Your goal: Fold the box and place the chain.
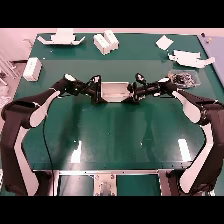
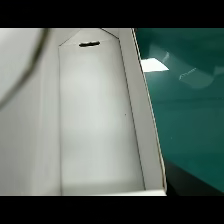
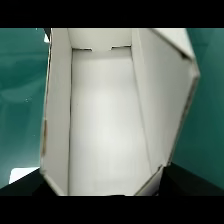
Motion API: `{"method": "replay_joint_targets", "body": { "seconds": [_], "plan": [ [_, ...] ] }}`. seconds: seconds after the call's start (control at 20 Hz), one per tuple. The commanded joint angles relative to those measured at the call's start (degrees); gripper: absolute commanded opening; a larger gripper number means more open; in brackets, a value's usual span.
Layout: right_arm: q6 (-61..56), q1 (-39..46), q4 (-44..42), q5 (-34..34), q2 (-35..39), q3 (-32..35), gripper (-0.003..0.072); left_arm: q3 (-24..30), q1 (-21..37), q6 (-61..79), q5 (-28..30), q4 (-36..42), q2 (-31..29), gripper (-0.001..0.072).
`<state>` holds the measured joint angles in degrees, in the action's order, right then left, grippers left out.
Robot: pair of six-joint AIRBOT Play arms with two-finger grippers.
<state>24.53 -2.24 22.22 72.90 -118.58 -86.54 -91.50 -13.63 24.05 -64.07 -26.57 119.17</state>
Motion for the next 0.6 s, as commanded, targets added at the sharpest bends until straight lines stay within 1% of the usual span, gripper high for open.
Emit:
{"method": "replay_joint_targets", "body": {
  "seconds": [0.0,0.15,0.3,0.4,0.55],
  "plan": [
    [-1.2,0.1,-1.0,0.2,0.5,-1.2,0.072,0.0,0.0,0.0,0.0,0.0,0.0,0.0397],
    [-1.6,1.0,1.2,3.5,2.2,-2.9,0.072,0.0,0.0,0.0,0.0,0.0,0.0,0.0396],
    [-5.0,1.7,5.5,6.2,4.5,-3.5,0.072,0.0,0.0,0.0,0.0,0.0,0.0,0.0396],
    [-7.8,2.5,8.6,6.3,6.3,-3.6,0.072,0.0,0.0,0.0,0.0,0.0,0.0,0.0397],
    [-11.8,3.4,9.3,7.0,9.6,-3.7,0.072,0.0,0.0,0.0,0.0,0.0,0.0,0.0397]
  ]
}}
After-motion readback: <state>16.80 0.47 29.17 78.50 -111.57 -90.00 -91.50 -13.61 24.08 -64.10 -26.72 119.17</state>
